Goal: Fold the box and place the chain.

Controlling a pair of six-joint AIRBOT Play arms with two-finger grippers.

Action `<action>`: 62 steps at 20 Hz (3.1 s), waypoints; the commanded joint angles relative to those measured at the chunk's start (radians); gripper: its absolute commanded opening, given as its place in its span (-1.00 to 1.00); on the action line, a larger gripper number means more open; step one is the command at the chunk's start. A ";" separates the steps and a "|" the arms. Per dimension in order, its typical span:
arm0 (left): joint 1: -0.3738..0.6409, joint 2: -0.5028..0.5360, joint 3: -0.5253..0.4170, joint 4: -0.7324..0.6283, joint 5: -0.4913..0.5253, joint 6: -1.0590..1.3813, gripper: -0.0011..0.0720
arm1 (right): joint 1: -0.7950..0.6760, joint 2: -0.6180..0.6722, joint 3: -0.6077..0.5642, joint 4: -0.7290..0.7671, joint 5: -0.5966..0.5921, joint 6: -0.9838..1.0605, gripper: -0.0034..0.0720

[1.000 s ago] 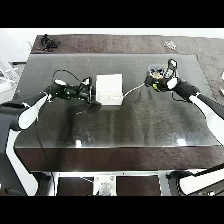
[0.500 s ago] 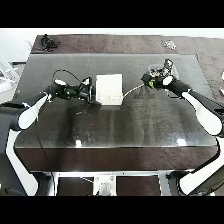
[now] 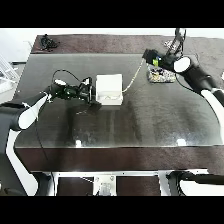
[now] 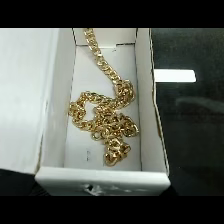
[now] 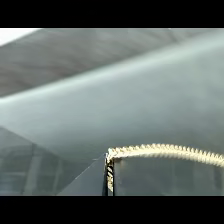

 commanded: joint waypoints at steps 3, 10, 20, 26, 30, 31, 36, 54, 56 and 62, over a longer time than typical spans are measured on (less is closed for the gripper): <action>0.000 0.000 0.000 0.000 0.000 0.000 0.17 | 0.193 0.248 0.008 -0.104 0.003 -0.006 -0.89; 0.000 0.000 0.000 0.000 0.000 0.000 0.17 | 0.433 0.238 0.024 -0.153 0.003 0.035 -0.89; 0.000 0.000 0.000 0.000 0.000 0.000 0.17 | 0.446 0.044 -0.116 -0.154 -0.024 0.141 -0.89; 0.000 0.000 0.000 0.000 0.000 0.000 0.17 | 0.395 -0.079 -0.204 -0.153 -0.071 0.203 -0.89; 0.000 0.000 0.000 0.000 0.000 0.000 0.17 | 0.388 -0.175 -0.224 -0.154 -0.064 0.202 -0.74; 0.000 0.000 0.000 0.000 0.000 0.000 0.17 | 0.376 -0.198 -0.226 -0.154 -0.050 0.202 0.02; 0.000 0.000 0.000 0.000 0.000 0.000 0.17 | 0.299 -0.048 -0.226 -0.181 -0.112 0.193 0.58; 0.000 0.000 0.000 0.000 0.000 0.000 0.17 | -0.118 -0.355 -0.111 -0.129 -0.230 0.315 0.55; 0.000 0.000 0.000 0.000 0.000 0.000 0.17 | -0.118 -0.382 -0.089 -0.115 -0.214 0.315 0.54; 0.000 0.000 0.000 0.000 0.000 0.000 0.17 | -0.116 -0.423 -0.074 -0.108 -0.254 0.315 -0.17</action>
